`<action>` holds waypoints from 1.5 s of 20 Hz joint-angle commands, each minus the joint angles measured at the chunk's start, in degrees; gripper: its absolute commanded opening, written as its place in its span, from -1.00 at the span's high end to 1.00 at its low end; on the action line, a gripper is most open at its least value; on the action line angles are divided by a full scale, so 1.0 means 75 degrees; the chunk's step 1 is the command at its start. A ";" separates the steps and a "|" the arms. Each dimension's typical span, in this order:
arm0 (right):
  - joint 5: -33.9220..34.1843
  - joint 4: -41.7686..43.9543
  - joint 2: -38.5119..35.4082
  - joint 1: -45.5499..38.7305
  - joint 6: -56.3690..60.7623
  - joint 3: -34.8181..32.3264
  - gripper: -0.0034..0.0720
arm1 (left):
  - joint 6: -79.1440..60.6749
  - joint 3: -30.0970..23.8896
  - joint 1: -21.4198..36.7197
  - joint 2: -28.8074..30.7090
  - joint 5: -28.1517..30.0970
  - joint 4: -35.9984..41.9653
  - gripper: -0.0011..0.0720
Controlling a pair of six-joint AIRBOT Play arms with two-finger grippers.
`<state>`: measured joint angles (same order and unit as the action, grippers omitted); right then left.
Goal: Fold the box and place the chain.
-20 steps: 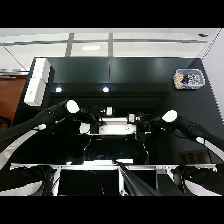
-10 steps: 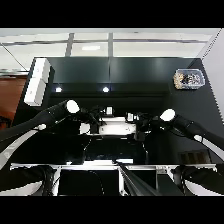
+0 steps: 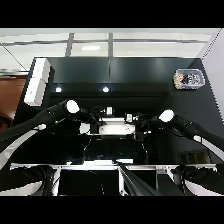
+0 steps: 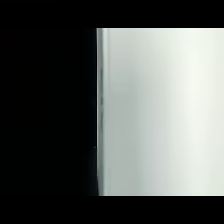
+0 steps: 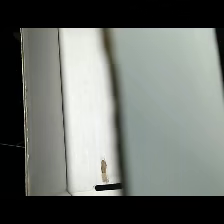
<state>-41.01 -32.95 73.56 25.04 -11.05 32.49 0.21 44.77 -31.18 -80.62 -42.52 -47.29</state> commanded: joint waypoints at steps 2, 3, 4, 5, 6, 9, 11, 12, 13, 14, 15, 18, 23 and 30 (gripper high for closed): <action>-0.0020 -0.0009 0.0006 -0.0044 0.0020 0.0003 -0.94 | 0.0000 -0.0003 0.0003 -0.0003 -0.0017 -0.0003 0.90; -0.0041 -0.0012 0.0006 -0.0067 0.0020 0.0003 -0.94 | 0.0000 -0.0003 0.0003 -0.0003 -0.0017 -0.0003 0.90; -0.0067 -0.0009 0.0006 -0.0105 0.0020 0.0003 -0.94 | 0.0000 -0.0003 0.0003 -0.0003 -0.0017 -0.0003 0.90; -0.0102 0.0003 0.0006 -0.0149 0.0020 0.0003 -0.94 | 0.0000 -0.0003 0.0003 -0.0003 -0.0015 -0.0003 0.90; -0.0122 -0.0003 0.0006 -0.0184 0.0020 0.0003 -0.94 | 0.0000 -0.0003 0.0003 -0.0003 -0.0017 -0.0003 0.90; -0.0134 0.0000 0.0006 -0.0195 0.0017 0.0003 -0.94 | 0.0000 -0.0003 0.0003 -0.0003 -0.0017 -0.0003 0.90; -0.0131 -0.0006 0.0006 -0.0195 0.0017 0.0003 -0.94 | 0.0000 -0.0003 0.0003 -0.0003 -0.0015 -0.0006 0.90; -0.0125 -0.0015 0.0006 -0.0192 0.0017 0.0003 -0.94 | 0.0000 -0.0003 0.0003 -0.0003 -0.0015 -0.0003 0.90; -0.0125 -0.0023 0.0006 -0.0178 0.0017 0.0003 -0.94 | 0.0000 -0.0003 0.0003 -0.0003 -0.0015 -0.0003 0.90; -0.0128 -0.0044 0.0006 -0.0172 0.0017 0.0003 -0.94 | 0.0000 -0.0003 0.0000 -0.0003 -0.0015 -0.0003 0.90; -0.0125 -0.0044 0.0006 -0.0172 0.0017 0.0003 -0.94 | 0.0000 -0.0003 0.0003 -0.0003 -0.0015 -0.0003 0.90; -0.0128 -0.0044 0.0006 -0.0172 0.0017 0.0003 -0.94 | 0.0000 -0.0003 0.0000 -0.0003 -0.0015 0.0000 0.90; -0.0146 -0.0073 0.0006 -0.0172 0.0017 0.0003 -0.16 | 0.0000 -0.0003 0.0000 -0.0003 -0.0073 0.0000 0.90; -0.0157 -0.0099 0.0006 -0.0172 0.0020 0.0003 -0.13 | 0.0848 0.0265 0.0061 0.0405 -0.0251 -0.0484 -0.95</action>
